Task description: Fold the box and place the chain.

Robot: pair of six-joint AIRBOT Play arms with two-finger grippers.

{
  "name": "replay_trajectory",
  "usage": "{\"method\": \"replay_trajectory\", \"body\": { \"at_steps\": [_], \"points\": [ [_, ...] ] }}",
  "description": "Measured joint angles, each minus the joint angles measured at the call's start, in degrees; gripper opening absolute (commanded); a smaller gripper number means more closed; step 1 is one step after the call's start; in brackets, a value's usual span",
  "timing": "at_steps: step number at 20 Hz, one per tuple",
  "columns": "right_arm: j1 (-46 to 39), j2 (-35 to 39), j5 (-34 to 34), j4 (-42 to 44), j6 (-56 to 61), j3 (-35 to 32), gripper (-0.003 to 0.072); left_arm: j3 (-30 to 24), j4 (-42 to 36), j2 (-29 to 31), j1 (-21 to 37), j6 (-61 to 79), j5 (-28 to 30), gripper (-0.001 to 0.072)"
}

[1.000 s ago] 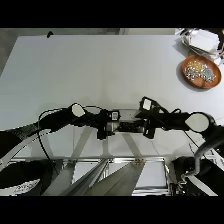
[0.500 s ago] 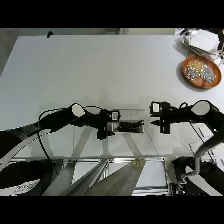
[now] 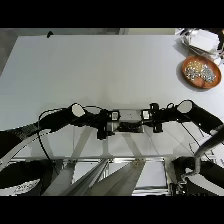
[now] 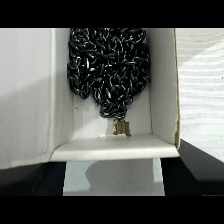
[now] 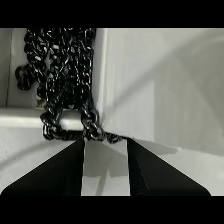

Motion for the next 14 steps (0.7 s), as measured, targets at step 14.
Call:
{"method": "replay_trajectory", "body": {
  "at_steps": [14],
  "points": [
    [1.0, -0.7, -0.7, 1.0, 0.8, 0.1, 0.001, 0.0, 0.0, 0.0, 0.0, 0.0, 0.0, 0.0312]
  ]
}}
